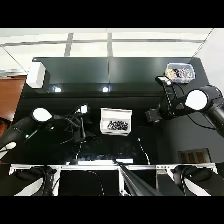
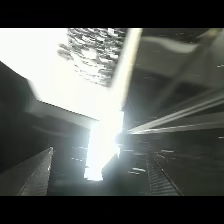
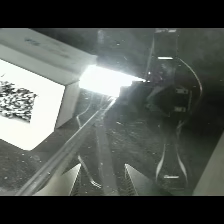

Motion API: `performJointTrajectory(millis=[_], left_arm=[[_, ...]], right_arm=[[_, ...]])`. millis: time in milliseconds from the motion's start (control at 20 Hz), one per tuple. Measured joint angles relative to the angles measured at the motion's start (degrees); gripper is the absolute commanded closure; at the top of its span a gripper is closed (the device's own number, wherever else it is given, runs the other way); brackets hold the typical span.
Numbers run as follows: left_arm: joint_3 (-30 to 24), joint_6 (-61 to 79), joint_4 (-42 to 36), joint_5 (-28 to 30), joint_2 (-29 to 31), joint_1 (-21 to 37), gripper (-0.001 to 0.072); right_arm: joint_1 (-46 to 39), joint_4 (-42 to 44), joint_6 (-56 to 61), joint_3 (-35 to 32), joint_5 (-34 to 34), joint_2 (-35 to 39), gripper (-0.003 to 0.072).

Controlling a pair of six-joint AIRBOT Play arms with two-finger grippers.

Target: Fold the box and place the chain.

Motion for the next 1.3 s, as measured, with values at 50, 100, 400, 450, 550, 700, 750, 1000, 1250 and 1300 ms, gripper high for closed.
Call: performJointTrajectory(millis=[50, 100, 400, 450, 550, 700, 750, 1000, 1250, 1300], left_arm=[[1.14, 2.73, -0.5, 0.2, -1.42, -0.26, -0.001], [2.47, 5.44, -1.11, -0.2, -3.23, -0.52, -0.001], [7.58, 12.33, -1.99, -1.38, -10.69, -1.11, -0.0008], [7.87, 12.74, -1.99, -1.44, -11.28, -1.18, -0.0009], [8.26, 13.18, -2.01, -1.62, -12.22, -1.66, -0.0009], [8.52, 13.62, -1.99, -0.59, -13.07, -3.37, -0.0009], [8.59, 13.7, -2.12, 0.17, -13.31, -4.04, -0.0009], [8.76, 13.29, -2.19, 1.64, -14.6, -5.88, 0.0022], [8.83, 13.07, -2.14, 0.61, -15.02, -7.82, 0.0308], [8.83, 13.07, -2.16, 0.35, -15.04, -8.15, 0.0308]], right_arm=[[0.04, 0.15, 0.07, 0.0, 0.0, 0.0, 0.0385], [0.09, 0.42, 0.09, 0.0, -0.02, 0.0, 0.0384], [0.17, 1.55, 0.26, 0.0, -0.02, 0.0, 0.0385], [0.17, 1.68, 0.26, 0.0, -0.02, 0.0, 0.0384], [0.17, 1.77, 0.26, 0.0, -0.13, 0.0, 0.0385], [0.17, 2.25, 0.26, 0.0, -0.7, 0.0, 0.0385], [0.17, 2.49, 0.26, 0.0, -0.92, 0.0, 0.0385], [0.17, 3.28, 0.26, 0.0, -1.53, 0.0, 0.0385], [0.17, 3.5, 0.24, 0.0, -3.56, 0.0, 0.032], [0.17, 3.8, 0.24, -0.02, -5.05, -0.09, 0.0019]])
